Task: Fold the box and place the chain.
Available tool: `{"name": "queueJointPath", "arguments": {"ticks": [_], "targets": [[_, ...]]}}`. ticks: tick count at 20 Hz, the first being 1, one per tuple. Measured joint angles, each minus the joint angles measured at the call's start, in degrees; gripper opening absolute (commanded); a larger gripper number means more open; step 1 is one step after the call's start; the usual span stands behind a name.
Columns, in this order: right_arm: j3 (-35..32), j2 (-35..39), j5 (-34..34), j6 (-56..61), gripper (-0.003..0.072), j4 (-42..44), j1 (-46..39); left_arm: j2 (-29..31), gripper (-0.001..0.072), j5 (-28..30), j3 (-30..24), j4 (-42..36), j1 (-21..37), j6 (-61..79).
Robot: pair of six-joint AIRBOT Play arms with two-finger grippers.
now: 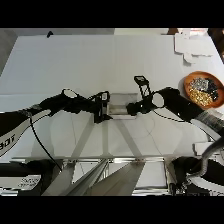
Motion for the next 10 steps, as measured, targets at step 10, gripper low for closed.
{"name": "queueJointPath", "arguments": {"ticks": [10], "targets": [[2.6,-3.39,4.92,21.29,0.043,-13.07,3.39,0.0,0.0276,0.02,0.0,-0.04,0.0,-0.02]]}}
